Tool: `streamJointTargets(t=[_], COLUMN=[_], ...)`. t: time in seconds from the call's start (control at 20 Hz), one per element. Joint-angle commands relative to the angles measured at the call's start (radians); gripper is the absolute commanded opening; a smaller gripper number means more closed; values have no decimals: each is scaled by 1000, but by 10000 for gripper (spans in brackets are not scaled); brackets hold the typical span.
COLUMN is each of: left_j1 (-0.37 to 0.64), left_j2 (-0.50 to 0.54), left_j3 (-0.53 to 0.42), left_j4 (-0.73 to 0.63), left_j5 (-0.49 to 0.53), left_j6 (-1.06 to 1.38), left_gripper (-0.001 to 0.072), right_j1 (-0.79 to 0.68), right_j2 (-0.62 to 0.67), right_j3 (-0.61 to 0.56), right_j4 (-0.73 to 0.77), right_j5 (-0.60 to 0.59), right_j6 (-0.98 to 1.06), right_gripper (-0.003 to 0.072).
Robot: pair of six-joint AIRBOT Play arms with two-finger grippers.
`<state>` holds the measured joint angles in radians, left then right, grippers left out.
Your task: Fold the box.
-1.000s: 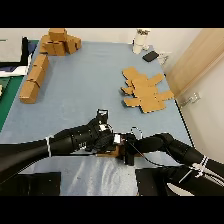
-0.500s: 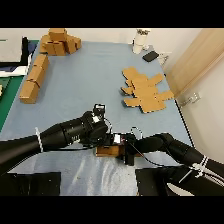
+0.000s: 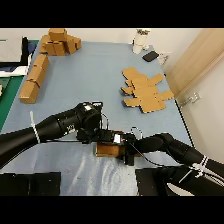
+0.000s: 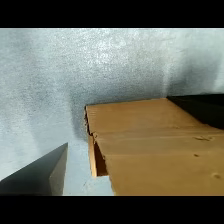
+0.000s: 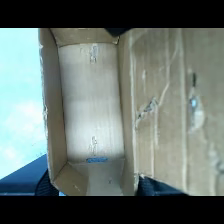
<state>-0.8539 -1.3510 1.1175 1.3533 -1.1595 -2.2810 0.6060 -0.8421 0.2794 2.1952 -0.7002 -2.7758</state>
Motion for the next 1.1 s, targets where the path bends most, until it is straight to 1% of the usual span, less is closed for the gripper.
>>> streamJointTargets(t=[0.0, 0.15, 0.4, 0.45, 0.5, 0.55, 0.7, 0.75, 0.8, 0.9, 0.95, 1.0, 1.05], left_j1=[46, 101, 208, 236, 270, 318, 510, 563, 600, 616, 605, 587, 581], left_j2=[0, 5, 82, 109, 140, 176, 265, 281, 287, 285, 285, 285, 286], left_j3=[1, 0, -18, -35, -62, -105, -287, -342, -388, -458, -492, -523, -551], left_j4=[-61, -93, -113, -138, -190, -292, -751, -841, -879, -881, -887, -895, -923], left_j5=[-26, -69, -59, -45, -25, -5, 9, 16, 37, 111, 169, 261, 319], left_j6=[95, 176, 387, 452, 551, 702, 1309, 1483, 1629, 1901, 2054, 2216, 2334], left_gripper=[513, 513, 513, 512, 512, 512, 511, 511, 511, 512, 512, 512, 513], right_j1=[1, 1, 1, 1, 1, 1, 1, 1, 1, 1, 1, 1, 1], right_j2=[1, 1, 1, 1, 1, 1, 1, 1, 1, 1, 1, 1, 0], right_j3=[0, 0, 0, 0, 0, 0, 0, 0, 0, 0, 0, 0, 0], right_j4=[0, 0, 0, 0, 0, 0, 0, 0, 0, 0, 0, 0, 0], right_j5=[0, 0, 0, 0, 0, 0, 0, 0, 0, 0, 0, 1, -1], right_j6=[0, 0, 0, 0, 0, 0, 0, 0, 0, 0, 0, 0, 0], right_gripper=[493, 493, 493, 493, 493, 493, 493, 493, 493, 493, 493, 493, 493])
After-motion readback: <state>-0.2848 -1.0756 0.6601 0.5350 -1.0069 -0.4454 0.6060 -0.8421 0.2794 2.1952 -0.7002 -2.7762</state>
